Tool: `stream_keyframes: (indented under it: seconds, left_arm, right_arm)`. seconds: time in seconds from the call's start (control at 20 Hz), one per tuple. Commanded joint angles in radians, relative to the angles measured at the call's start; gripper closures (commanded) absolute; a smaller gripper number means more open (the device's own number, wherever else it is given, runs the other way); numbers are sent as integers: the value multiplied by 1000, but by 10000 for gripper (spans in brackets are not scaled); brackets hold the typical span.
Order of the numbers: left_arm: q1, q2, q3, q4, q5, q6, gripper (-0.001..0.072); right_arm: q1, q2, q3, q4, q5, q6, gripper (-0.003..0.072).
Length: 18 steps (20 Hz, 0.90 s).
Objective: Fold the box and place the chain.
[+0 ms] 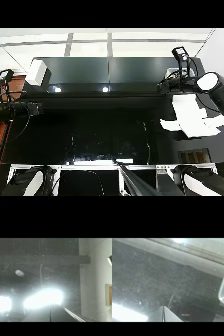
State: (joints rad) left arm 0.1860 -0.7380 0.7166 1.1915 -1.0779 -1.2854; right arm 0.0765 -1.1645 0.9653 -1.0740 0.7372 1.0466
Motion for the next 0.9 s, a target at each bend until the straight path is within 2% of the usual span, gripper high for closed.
stream_keyframes:
  seconds: [0.0, 0.55, 0.7, 0.75, 0.8, 0.85]
  left_arm:
    - [0, 1, 0, 0, 0, 0, 680]
    - [0, 1, 0, 0, 0, 0, 681]
    - [0, 1, 0, 0, 0, 0, 681]
    - [0, 1, 0, 0, 2, 0, 681]
    - [0, 1, 0, 0, 22, 0, 681]
    - [0, 1, 0, 1, 53, 0, 681]
  right_arm:
    - [0, 0, 0, 0, 0, 0, 668]
    - [0, 0, 0, 6, -4, 0, 668]
    - [0, 0, 0, 79, -4, -2, 667]
    - [-2, 0, 0, 31, -15, 0, 602]
    - [-15, 0, 0, -44, -12, 42, 243]
    - [-37, 0, 0, -158, -7, 150, -34]
